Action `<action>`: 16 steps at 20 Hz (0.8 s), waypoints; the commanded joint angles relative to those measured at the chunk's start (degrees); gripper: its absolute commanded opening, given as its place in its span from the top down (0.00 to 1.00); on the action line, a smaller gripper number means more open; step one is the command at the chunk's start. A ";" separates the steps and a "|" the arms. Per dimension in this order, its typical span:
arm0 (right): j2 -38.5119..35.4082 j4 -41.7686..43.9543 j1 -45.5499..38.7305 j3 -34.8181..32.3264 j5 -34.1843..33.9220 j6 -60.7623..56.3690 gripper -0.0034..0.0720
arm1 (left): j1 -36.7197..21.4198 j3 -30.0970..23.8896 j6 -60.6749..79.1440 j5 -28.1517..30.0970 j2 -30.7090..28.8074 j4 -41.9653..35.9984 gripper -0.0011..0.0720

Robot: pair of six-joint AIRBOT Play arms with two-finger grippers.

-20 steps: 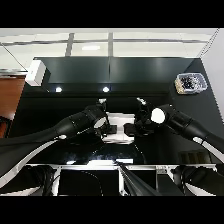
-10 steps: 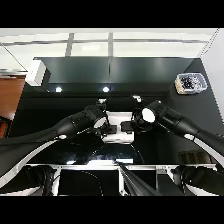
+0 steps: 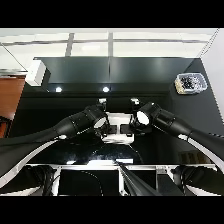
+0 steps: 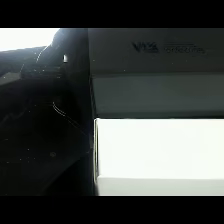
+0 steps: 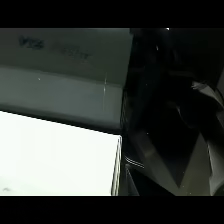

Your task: Fold the box and place the chain.

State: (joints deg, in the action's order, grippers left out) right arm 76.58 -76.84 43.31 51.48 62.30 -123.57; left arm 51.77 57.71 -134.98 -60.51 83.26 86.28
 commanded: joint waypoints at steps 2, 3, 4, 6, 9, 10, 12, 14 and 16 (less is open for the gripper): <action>0.74 -0.15 0.39 0.07 0.66 -0.28 0.55 | 0.02 0.04 -0.09 0.02 -0.04 0.02 0.95; 0.90 -0.13 0.39 0.07 0.72 -0.28 0.55 | 0.02 0.04 -0.09 0.02 -0.04 0.02 0.95; 1.22 -0.02 0.39 0.07 0.96 -0.28 0.55 | 0.02 0.04 -0.09 0.02 -0.04 0.02 0.95; 1.92 0.09 0.39 0.07 1.60 -0.28 0.55 | 0.02 0.04 -0.09 0.02 -0.04 0.02 0.95; 2.14 0.07 0.39 0.07 1.51 -0.44 0.75 | 0.02 0.04 -0.09 0.02 -0.04 0.02 0.95; 2.14 0.07 0.39 0.07 1.49 -0.94 0.87 | 0.02 0.04 -0.09 0.02 -0.04 0.02 0.95; 2.14 0.07 0.39 0.07 1.05 -1.75 0.94 | 0.02 0.04 -0.09 0.02 -0.04 0.02 0.95; 2.14 0.07 0.39 0.07 0.63 -1.77 0.94 | 0.02 0.04 -0.09 0.02 -0.04 0.02 0.95; 2.14 0.07 0.37 0.07 0.68 -1.77 0.93 | 0.02 0.04 -0.09 0.02 -0.04 0.02 0.95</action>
